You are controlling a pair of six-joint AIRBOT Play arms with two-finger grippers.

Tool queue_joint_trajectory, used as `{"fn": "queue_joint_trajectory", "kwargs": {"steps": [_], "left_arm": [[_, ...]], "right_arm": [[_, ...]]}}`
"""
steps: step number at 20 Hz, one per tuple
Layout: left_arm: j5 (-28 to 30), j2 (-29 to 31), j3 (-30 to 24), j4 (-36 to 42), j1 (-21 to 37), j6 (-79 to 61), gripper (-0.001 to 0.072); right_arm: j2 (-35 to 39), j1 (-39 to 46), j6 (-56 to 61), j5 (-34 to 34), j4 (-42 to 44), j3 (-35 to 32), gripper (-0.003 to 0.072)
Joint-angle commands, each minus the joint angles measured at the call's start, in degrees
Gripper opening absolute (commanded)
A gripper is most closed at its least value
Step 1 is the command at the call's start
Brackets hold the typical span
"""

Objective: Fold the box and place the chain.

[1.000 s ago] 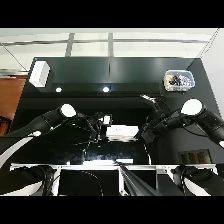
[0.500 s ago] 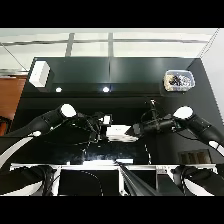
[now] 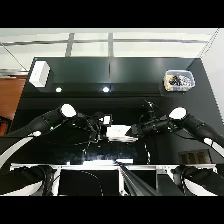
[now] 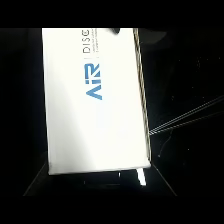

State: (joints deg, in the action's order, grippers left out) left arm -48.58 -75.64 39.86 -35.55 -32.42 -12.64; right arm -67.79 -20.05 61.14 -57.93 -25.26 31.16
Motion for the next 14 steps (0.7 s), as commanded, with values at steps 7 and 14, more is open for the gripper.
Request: {"fn": "queue_joint_trajectory", "kwargs": {"steps": [7,14], "left_arm": [[-0.02,0.02,0.07,0.02,-0.02,0.07,0.0511],[-0.11,0.13,0.07,0.0,0.04,3.54,0.0589]], "right_arm": [[0.33,0.48,-0.33,-1.57,-1.25,0.81,0.0008],[11.26,17.31,-0.04,-18.38,-2.16,9.46,0.0009]]}}
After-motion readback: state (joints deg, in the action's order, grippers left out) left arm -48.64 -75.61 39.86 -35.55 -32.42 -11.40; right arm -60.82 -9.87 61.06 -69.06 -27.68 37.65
